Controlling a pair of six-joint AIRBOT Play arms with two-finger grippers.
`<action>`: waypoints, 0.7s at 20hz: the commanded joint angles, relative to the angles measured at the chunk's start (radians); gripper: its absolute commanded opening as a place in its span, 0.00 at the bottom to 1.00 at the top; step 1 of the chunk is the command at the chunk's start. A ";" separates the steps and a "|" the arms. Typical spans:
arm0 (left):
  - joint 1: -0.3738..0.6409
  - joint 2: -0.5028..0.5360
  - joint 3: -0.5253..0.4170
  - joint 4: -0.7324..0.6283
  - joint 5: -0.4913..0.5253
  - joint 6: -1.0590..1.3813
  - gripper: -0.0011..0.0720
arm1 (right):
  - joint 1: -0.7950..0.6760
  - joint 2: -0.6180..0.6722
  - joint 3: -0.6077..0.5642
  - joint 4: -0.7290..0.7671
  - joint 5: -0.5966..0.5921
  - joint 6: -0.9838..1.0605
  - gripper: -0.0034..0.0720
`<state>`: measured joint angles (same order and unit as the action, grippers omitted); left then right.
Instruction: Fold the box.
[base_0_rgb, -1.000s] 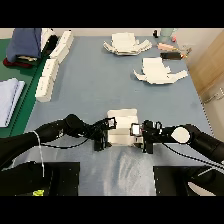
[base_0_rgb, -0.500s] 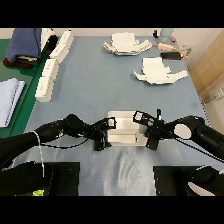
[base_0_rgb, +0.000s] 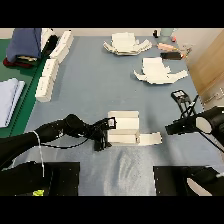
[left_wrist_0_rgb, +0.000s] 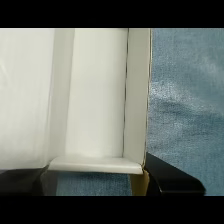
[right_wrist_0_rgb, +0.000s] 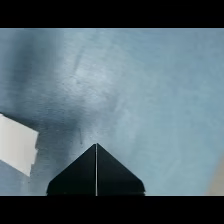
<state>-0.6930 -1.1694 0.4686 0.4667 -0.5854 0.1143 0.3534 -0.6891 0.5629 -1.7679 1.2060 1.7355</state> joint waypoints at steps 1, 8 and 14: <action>0.001 0.000 0.000 0.001 0.000 0.000 0.69 | -0.167 -0.042 -0.006 0.142 0.058 0.116 0.05; 0.001 0.000 0.000 0.001 0.000 0.000 0.69 | -0.236 -0.284 -0.067 0.636 -0.069 -0.187 0.05; 0.001 0.000 0.000 0.001 0.000 0.000 0.69 | -0.235 -0.294 -0.065 0.975 -0.050 -0.381 0.05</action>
